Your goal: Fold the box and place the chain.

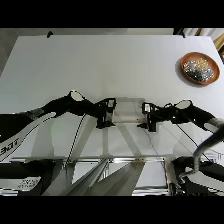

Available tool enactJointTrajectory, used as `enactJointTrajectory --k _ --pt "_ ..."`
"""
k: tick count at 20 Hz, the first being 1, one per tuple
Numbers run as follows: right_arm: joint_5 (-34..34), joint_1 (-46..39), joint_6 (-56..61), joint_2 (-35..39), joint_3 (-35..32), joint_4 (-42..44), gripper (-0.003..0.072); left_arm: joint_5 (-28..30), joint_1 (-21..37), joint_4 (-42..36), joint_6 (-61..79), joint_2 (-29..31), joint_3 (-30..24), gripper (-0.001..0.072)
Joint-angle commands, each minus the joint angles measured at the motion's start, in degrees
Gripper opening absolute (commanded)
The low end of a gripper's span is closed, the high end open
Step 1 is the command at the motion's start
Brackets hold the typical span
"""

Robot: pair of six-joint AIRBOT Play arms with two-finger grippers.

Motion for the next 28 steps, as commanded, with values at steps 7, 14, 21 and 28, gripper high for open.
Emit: enactJointTrajectory --k 7,14,21,28 --pt "-0.1 0.0 0.0 0.0 0.0 0.0 0.0471 0.4 0.0 0.6 0.0 -0.1 0.0 0.0208" --pt "-0.1 0.0 0.0 0.0 0.0 0.0 0.0471 0.4 0.0 0.6 0.0 -0.1 0.0 0.0208" --pt "-4.7 0.0 -1.1 0.0 0.0 0.4 0.047 0.4 0.0 0.6 0.0 -0.1 0.0 0.0208" --pt "-3.0 0.0 -1.1 0.0 0.0 0.2 0.0469 0.4 0.0 0.6 0.0 -0.1 0.0 0.0208"
